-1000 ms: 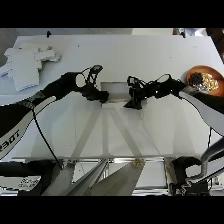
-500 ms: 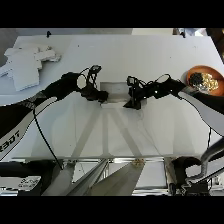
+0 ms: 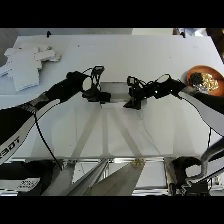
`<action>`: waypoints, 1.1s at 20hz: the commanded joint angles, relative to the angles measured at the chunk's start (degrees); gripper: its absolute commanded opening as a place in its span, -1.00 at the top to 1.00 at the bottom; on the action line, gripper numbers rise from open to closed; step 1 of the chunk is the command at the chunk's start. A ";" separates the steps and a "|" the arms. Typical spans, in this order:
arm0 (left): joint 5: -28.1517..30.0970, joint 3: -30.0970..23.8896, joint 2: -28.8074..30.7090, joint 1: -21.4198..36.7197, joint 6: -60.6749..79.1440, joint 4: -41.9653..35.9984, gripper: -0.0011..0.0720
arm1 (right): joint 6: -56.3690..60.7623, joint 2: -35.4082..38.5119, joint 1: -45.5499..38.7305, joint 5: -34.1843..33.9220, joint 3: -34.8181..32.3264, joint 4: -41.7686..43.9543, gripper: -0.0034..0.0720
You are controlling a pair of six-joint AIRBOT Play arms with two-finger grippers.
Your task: Fold the box and place the chain.
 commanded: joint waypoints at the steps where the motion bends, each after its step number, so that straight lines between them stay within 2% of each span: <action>1: -2.32 0.24 -0.09 -1.77 -7.65 4.00 0.04 | 0.00 -0.02 0.00 -0.04 0.00 0.04 -0.09; 3: -3.02 0.22 -0.09 -1.81 -10.69 4.07 0.05 | 0.00 -0.02 0.00 -0.04 0.00 0.02 -0.09; 5: -3.74 0.24 -0.09 -1.84 -11.80 5.29 0.22 | 0.00 -0.02 0.00 -0.04 0.00 0.04 -0.09; 11: -2.82 0.22 -0.13 -2.40 -17.35 7.21 0.22 | 0.00 -0.02 0.00 -0.04 0.00 0.02 -0.09; 13: -2.75 0.24 -0.13 -2.40 -17.73 7.19 0.49 | 0.00 -0.02 0.00 -0.04 0.00 0.02 -0.09; 15: -2.78 0.22 -0.17 -2.40 -17.70 6.69 0.87 | 0.00 -0.02 0.00 -0.04 0.00 0.04 -0.09; 16: -2.73 0.24 -0.17 -2.43 -17.66 6.40 0.96 | 0.00 -0.02 0.00 -0.04 0.00 0.04 -0.09; 21: -2.67 0.22 -0.15 -2.40 -17.20 6.32 0.95 | 0.00 -0.02 0.00 -0.04 0.00 0.04 -0.09; 22: -2.67 0.22 -0.15 -2.40 -16.96 6.29 0.91 | 0.00 -0.02 0.00 -0.04 0.00 0.02 -0.09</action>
